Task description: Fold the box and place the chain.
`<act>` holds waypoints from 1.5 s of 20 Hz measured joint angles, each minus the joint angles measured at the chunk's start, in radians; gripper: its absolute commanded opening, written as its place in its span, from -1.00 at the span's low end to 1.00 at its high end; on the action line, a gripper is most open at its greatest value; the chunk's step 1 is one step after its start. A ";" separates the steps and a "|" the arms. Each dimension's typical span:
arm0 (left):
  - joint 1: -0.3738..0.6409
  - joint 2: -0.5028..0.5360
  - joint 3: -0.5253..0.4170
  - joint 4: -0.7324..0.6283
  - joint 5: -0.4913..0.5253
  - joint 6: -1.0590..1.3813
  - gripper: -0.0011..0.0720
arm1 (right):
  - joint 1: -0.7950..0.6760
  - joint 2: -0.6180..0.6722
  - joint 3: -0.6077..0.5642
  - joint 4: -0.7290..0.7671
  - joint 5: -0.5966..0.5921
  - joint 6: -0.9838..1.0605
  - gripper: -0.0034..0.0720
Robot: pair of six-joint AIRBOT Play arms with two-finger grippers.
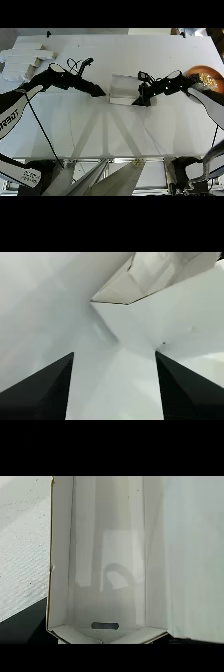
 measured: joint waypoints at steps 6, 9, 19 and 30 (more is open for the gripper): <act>-0.009 -0.005 0.000 -0.049 0.018 0.014 0.95 | 0.000 0.000 0.000 0.000 0.000 0.000 -0.61; -0.023 -0.009 0.000 -0.064 0.027 0.015 0.95 | 0.000 0.000 0.000 0.000 0.000 0.000 -0.61; -0.088 -0.019 0.000 -0.077 0.100 0.015 0.95 | 0.000 0.000 0.000 0.000 0.000 0.000 -0.61; -0.103 -0.018 0.000 0.013 0.139 -0.121 0.94 | 0.000 0.000 0.000 0.000 -0.002 -0.002 -0.61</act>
